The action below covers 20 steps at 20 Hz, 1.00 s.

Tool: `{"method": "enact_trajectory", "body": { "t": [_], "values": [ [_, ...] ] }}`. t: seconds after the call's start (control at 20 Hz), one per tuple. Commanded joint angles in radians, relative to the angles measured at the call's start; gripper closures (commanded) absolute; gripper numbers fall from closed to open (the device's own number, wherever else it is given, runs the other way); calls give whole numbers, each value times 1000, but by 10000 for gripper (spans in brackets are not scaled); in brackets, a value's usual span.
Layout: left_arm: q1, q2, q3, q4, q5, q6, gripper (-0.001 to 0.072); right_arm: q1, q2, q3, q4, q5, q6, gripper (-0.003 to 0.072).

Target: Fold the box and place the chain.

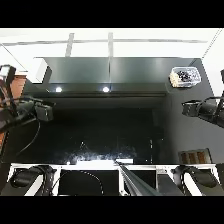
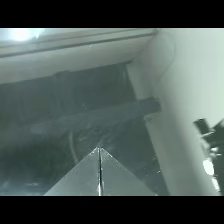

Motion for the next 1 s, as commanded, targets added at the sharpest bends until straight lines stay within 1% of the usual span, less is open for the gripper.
{"method": "enact_trajectory", "body": {
  "t": [0.0, 0.15, 0.95],
  "values": [
    [-19, 71, -78, 64, 21, -33, 684, -1, 15, -49, -44, -85, 13, 646],
    [-19, 69, -76, 63, 31, -33, 683, -1, 15, -50, -41, -53, 13, 646],
    [-19, 69, -76, 63, 31, -33, 683, -1, 15, -49, -41, -53, 13, 646]
  ]
}}
